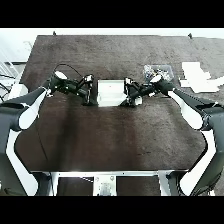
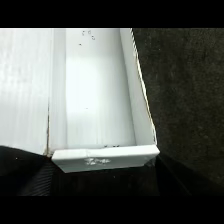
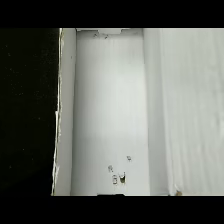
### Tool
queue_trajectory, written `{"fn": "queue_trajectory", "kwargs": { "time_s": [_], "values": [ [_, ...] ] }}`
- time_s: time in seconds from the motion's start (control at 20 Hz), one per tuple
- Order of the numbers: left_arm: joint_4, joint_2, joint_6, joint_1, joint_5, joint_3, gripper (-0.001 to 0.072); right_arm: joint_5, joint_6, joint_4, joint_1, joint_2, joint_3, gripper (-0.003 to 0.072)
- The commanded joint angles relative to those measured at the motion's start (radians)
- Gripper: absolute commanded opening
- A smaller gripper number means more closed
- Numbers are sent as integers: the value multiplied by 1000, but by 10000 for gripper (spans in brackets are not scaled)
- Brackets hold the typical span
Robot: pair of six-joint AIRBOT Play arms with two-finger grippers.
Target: Fold the box and place the chain.
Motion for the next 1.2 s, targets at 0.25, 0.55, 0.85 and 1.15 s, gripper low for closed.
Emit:
{"fn": "queue_trajectory", "kwargs": {
  "time_s": [0.25, 0.55, 0.85, 1.15],
  "values": [
    [21, -5, -31, -51, 89, 1, 720, 0, 0, 0, 0, -1, 0, 503],
    [24, -7, -40, -58, 116, 0, 720, 0, 0, 0, 0, -1, 0, 503],
    [23, -33, -37, -57, 127, 1, 720, 0, 0, 0, 0, -1, 0, 503],
    [-8, -33, -36, -57, 122, 1, 720, 0, 0, 0, 0, -1, 0, 503]
  ]
}}
